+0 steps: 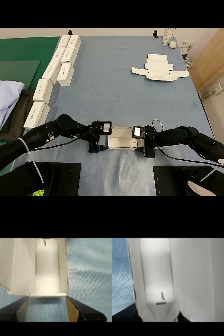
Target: Fold the box.
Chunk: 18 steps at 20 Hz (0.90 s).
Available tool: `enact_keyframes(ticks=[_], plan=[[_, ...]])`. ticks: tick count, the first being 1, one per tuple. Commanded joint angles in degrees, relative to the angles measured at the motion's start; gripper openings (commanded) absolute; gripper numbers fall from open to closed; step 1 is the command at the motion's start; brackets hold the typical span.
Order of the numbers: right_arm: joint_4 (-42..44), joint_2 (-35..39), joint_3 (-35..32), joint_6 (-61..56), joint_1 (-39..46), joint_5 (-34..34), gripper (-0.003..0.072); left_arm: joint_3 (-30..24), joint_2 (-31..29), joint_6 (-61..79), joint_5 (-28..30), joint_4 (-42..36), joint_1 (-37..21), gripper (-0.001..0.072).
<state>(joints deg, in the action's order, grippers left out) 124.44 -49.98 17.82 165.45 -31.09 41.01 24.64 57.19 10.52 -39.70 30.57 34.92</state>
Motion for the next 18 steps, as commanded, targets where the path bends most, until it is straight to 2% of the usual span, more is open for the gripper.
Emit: enact_keyframes(ticks=[1,4,8,18], plan=[[0.0,0.0,0.0,0.0,0.0,0.0,0.0409,0.0,0.7,0.4,0.7,-1.0,0.1,0.0701],[0.0,0.0,0.0,0.0,0.0,0.0,0.0409,0.0,2.9,0.7,1.7,-2.2,1.7,0.0701],[0.0,0.0,0.0,0.0,0.0,0.0,0.0409,-0.1,4.9,0.7,6.8,-5.0,4.6,0.0701],[0.0,0.0,0.0,0.0,0.0,0.0,0.0409,-1.0,6.2,1.6,7.8,-5.0,4.7,0.0701]])
